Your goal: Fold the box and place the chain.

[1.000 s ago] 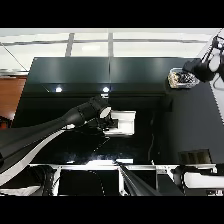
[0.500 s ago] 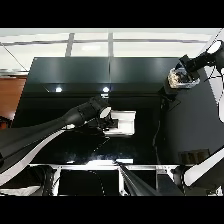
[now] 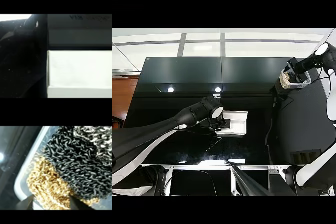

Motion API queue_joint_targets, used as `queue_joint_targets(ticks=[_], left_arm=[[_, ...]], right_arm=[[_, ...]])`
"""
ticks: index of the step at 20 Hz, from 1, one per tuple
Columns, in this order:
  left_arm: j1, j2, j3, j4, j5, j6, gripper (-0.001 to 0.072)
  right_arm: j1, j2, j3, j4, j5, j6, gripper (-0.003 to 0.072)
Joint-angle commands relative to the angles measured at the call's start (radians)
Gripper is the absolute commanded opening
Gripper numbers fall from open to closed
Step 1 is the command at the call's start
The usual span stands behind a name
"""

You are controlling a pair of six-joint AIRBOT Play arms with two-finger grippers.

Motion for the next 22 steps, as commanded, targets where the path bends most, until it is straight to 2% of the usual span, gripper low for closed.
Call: queue_joint_targets(ticks=[1, 2, 3, 4, 9, 13, 22], left_arm=[[0.001, 0.0, 0.0, 0.0, 0.001, 0.0, 0.0027], [0.001, 0.0, 0.0, 0.0, 0.001, 0.0, 0.0027], [0.001, 0.0, 0.0, 0.0, 0.001, 0.0, 0.0027], [0.001, 0.0, 0.0, 0.0, 0.002, 0.0, 0.0027], [0.001, 0.0, 0.0, 0.0, 0.002, 0.0, 0.0027], [0.001, 0.0, 0.0, 0.0, 0.002, 0.0, 0.0027], [0.001, 0.0, 0.0, 0.0, 0.001, 0.0, 0.0027]], right_arm=[[0.004, -0.014, 0.001, -0.002, 0.019, -0.037, 0.0318], [0.003, -0.011, 0.001, -0.002, 0.021, -0.07, 0.0154], [0.001, -0.01, 0.002, -0.001, 0.027, -0.096, 0.0102], [-0.003, -0.005, 0.005, -0.002, 0.043, -0.14, 0.0007], [-0.023, 0.061, 0.091, -0.001, 0.126, -0.417, 0.0004], [-0.027, 0.24, 0.092, -0.001, 0.121, -0.61, 0.0001], [-0.029, 0.642, 0.093, 0.117, -0.064, -0.695, -0.0001]])
